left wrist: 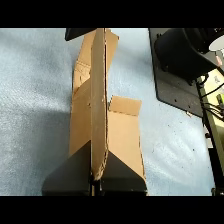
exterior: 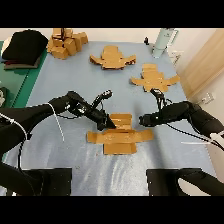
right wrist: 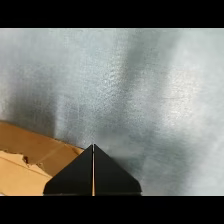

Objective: Fold the box.

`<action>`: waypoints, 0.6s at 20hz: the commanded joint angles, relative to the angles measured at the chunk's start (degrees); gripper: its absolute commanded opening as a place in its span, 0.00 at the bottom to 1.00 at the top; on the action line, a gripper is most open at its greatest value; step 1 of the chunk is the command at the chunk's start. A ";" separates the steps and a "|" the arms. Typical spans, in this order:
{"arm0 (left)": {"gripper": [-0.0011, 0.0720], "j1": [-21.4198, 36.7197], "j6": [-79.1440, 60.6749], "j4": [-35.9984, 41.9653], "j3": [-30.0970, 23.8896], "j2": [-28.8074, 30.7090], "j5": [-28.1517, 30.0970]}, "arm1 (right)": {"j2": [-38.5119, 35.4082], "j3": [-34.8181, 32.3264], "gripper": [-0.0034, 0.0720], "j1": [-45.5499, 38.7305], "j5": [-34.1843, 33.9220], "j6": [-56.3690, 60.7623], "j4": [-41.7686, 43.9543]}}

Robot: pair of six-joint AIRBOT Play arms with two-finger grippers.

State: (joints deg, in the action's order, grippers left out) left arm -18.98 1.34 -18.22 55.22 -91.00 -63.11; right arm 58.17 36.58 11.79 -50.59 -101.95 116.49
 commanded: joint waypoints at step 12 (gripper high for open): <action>0.03 0.04 0.02 0.17 0.02 -0.02 0.09 | -23.06 -7.93 0.05 27.96 -3.45 -5.75 -13.05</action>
